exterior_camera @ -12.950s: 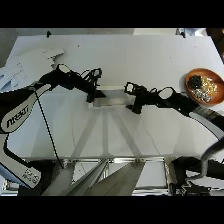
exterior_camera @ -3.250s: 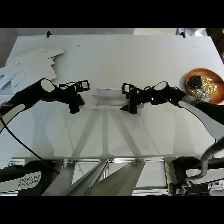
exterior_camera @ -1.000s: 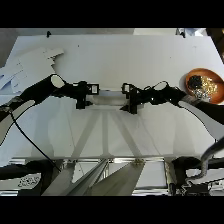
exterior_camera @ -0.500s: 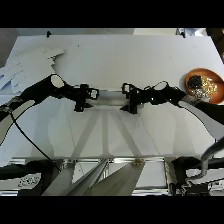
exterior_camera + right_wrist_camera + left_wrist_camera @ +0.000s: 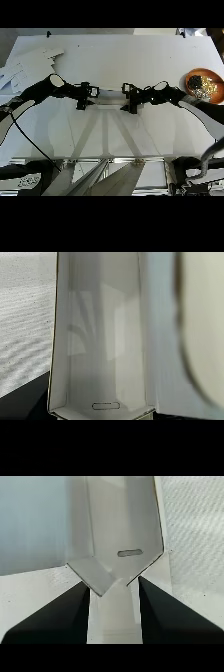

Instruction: Fold the box and place the chain.

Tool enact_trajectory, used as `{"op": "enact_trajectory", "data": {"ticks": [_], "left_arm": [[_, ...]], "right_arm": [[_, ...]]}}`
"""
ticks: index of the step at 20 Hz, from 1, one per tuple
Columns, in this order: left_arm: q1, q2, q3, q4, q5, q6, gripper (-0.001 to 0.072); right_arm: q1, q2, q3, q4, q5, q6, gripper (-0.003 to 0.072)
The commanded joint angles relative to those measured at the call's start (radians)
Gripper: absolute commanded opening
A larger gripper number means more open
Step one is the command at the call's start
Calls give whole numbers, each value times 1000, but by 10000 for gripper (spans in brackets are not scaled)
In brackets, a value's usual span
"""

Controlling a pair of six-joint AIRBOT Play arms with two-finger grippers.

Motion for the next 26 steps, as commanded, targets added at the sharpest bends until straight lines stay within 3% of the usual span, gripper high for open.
{"op": "enact_trajectory", "data": {"ticks": [1, 7, 15, 20, 26], "left_arm": [[0, 0, 0, -11, 28, 28, 313], [0, 0, 0, -123, -18, 99, 313], [12, 0, 0, -107, 14, 85, 345], [27, 0, 0, 55, 12, -23, 345], [23, -22, 0, -9, -37, -11, 344]], "right_arm": [[1, 0, 0, 0, 2, -1, 432], [1, 0, 0, 0, 2, -1, 432], [1, 0, 1, 0, 2, -1, 432], [1, 0, 0, 0, 2, -1, 432], [1, 0, 0, 0, 2, -1, 432]]}}
